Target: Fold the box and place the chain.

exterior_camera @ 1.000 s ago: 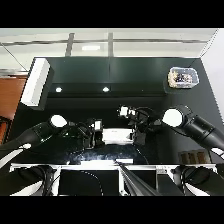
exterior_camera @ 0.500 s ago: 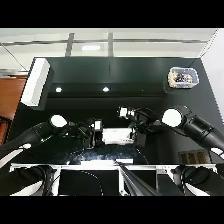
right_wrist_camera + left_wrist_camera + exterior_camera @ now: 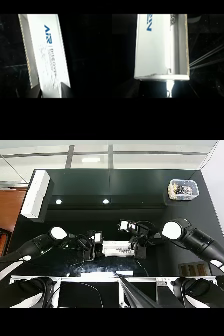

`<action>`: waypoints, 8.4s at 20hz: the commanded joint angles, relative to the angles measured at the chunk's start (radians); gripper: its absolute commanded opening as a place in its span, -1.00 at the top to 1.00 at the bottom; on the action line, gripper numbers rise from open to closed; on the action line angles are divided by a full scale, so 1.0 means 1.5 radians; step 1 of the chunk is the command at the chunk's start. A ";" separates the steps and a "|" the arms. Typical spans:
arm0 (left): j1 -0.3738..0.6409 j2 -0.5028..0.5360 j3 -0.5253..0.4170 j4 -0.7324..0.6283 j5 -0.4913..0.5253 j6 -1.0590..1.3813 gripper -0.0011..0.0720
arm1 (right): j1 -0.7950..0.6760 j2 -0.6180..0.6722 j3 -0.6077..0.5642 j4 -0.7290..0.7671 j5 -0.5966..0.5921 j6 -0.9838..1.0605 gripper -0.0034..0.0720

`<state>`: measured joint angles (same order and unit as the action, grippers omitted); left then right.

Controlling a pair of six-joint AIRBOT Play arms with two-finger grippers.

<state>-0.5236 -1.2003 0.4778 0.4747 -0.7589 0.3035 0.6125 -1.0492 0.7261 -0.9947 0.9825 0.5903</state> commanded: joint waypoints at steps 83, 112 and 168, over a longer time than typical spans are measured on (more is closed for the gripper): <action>0.001 -0.001 0.000 -0.001 -0.003 0.001 -0.30 | -0.214 0.104 -0.009 0.243 0.111 0.362 0.90; -0.150 -0.092 0.265 0.199 -0.078 -0.417 -0.98 | -0.386 0.241 -0.011 0.156 0.134 0.407 0.90; 0.440 0.066 0.240 0.638 -0.442 -0.991 -0.01 | -0.386 0.241 -0.011 0.155 0.117 0.411 0.90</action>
<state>-0.0956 -1.1507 0.8455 1.4158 -1.2984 -1.1278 0.0338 -0.6891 0.7105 -0.7616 1.1595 1.2079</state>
